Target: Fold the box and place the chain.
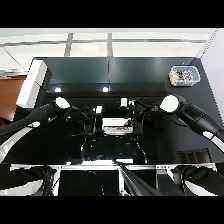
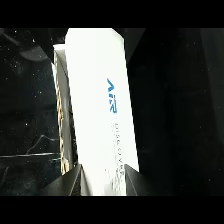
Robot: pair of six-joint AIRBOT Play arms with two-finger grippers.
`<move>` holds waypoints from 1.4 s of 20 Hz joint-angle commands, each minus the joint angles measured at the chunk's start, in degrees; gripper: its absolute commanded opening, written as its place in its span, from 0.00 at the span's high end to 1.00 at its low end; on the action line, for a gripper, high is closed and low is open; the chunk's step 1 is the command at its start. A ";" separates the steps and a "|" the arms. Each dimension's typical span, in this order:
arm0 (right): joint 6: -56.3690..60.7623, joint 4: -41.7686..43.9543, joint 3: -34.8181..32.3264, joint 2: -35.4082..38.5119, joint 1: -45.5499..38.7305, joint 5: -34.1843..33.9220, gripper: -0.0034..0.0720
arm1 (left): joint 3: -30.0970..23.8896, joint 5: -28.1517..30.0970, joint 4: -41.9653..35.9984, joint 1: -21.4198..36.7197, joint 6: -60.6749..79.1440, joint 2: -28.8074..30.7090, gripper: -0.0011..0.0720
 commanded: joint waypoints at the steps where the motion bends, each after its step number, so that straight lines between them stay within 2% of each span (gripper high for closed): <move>1: 0.90 -0.09 0.00 -0.04 0.04 0.42 0.56 | 0.02 -0.09 0.02 -0.04 0.09 -0.04 0.32; 10: 1.05 -0.46 -2.05 -0.07 0.04 -0.13 0.54 | 0.02 -0.09 0.02 -0.04 0.09 -0.04 0.32; 11: 1.05 -0.46 -2.05 -0.07 0.04 -0.66 0.44 | 0.02 -0.09 0.02 -0.04 0.09 -0.04 0.32; 28: 3.74 -3.04 -2.08 -0.90 0.11 1.68 0.45 | 0.02 -0.09 0.02 -0.04 0.09 -0.04 0.32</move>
